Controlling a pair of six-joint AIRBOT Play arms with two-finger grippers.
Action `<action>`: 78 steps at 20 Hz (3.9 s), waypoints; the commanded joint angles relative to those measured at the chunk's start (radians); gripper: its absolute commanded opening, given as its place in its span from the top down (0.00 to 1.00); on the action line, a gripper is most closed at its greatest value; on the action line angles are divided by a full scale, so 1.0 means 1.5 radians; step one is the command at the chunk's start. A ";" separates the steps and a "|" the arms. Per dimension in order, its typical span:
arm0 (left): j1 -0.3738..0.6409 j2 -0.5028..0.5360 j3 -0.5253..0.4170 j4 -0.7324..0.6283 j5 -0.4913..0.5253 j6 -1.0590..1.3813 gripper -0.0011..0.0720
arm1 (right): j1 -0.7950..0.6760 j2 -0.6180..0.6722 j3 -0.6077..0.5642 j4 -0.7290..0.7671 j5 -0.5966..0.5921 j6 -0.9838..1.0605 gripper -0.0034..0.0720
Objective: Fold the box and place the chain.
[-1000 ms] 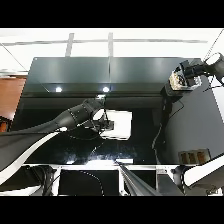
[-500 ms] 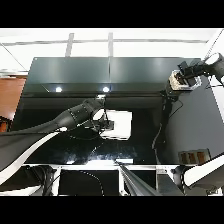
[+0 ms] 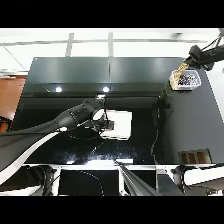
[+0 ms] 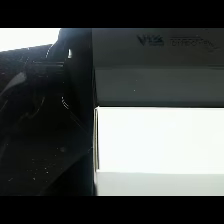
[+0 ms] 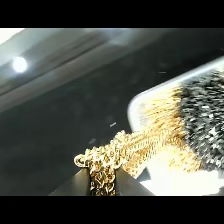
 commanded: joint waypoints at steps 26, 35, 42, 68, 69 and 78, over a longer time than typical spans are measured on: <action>0.000 0.000 0.000 0.000 0.000 0.001 0.95 | 0.418 0.444 -0.277 0.097 0.192 -0.069 0.91; 0.000 0.000 0.000 0.000 0.004 0.000 0.95 | 0.509 0.399 -0.374 0.097 0.075 -0.039 0.91; 0.000 0.000 0.000 0.000 0.004 0.001 0.95 | 0.510 0.395 -0.538 0.124 -0.033 -0.034 0.91; 0.001 0.074 0.047 -0.004 -0.051 0.053 0.47 | 0.261 0.504 -0.569 -0.105 0.002 -0.066 0.41; 0.012 0.099 0.047 -0.018 -0.089 0.098 0.47 | 0.261 0.504 -0.569 -0.109 0.002 -0.066 0.41; 0.369 0.375 -0.177 -0.599 0.005 1.035 0.47 | 0.261 0.504 -0.569 -0.141 -0.004 -0.062 0.41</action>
